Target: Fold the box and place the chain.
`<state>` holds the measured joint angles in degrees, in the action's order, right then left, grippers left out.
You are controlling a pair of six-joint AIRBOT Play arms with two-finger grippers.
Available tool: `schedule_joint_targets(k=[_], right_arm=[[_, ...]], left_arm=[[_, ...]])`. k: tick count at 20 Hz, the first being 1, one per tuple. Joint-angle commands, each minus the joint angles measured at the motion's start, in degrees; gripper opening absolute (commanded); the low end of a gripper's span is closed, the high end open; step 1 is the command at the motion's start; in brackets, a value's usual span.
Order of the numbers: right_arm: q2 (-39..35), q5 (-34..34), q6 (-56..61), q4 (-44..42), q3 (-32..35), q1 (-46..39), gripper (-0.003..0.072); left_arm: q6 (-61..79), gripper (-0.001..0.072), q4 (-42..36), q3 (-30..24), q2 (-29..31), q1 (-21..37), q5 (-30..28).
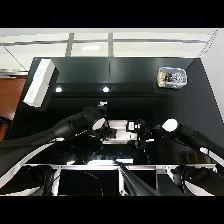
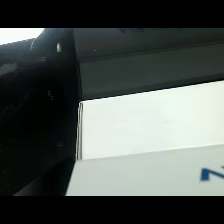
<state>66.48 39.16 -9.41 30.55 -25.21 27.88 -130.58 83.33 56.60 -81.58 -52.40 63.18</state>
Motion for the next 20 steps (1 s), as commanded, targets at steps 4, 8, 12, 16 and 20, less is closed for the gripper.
schedule_joint_targets(k=[4, 8, 12, 16, 20], right_arm=[[0.02, 0.02, 0.0, -0.02, -0.02, 0.02, 0.0413], [0.02, 0.0, 0.02, -0.02, -0.02, 0.02, 0.0413], [0.02, 0.0, 0.02, -0.02, -0.02, 0.02, 0.0413], [0.02, 0.0, 0.02, -0.02, -0.02, 0.02, 0.0413], [0.02, 0.0, 0.02, -0.02, -0.02, 0.02, 0.0413]], left_arm=[[-3.26, 0.0262, 0.2, 0.61, -0.46, -0.11, -0.11], [-4.9, 0.0027, 0.02, 0.61, -0.68, -0.13, 0.42], [-4.9, 0.0024, 0.2, 0.63, -0.68, -0.11, 0.26], [-4.85, 0.0389, 0.22, 0.63, -0.68, 0.0, 0.37], [-4.87, 0.0493, 0.2, 0.63, -0.68, -0.02, 0.42]])
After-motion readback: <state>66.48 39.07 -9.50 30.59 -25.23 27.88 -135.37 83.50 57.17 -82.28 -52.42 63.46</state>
